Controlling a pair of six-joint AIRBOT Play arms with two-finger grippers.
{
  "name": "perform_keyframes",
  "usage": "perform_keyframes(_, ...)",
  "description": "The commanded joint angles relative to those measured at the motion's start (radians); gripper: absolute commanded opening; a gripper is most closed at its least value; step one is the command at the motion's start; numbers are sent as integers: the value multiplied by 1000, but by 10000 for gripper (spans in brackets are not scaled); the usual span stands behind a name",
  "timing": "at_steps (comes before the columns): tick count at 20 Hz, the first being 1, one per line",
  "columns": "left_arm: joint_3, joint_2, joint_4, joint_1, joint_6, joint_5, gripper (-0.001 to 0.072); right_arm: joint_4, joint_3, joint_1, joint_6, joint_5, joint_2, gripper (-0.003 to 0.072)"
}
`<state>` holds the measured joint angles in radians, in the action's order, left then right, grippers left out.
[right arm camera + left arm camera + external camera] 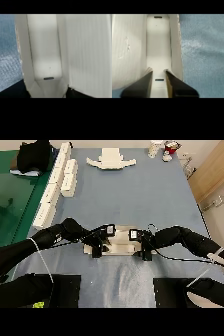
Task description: Fold the box.
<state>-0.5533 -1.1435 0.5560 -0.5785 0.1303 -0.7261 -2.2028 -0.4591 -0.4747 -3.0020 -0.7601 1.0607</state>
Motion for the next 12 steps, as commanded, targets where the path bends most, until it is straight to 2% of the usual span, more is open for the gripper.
perform_keyframes(1,3,-3,8,-2,0,-16,585,0,-1,-1,0,0,0,426)
perform_keyframes(2,3,-2,22,-1,-21,-15,548,0,-1,-1,0,0,0,426)
perform_keyframes(3,3,-2,48,0,-58,-15,310,0,-1,-1,0,0,0,426)
perform_keyframes(4,2,4,109,-1,-102,-15,41,0,-1,-1,0,0,0,426)
perform_keyframes(5,0,14,172,-1,-176,-14,13,0,-1,-1,0,0,0,426)
perform_keyframes(9,-18,114,431,18,-669,-20,12,0,-1,-1,0,0,0,426)
perform_keyframes(12,-18,234,512,91,-983,-103,12,0,-1,-1,0,0,0,426)
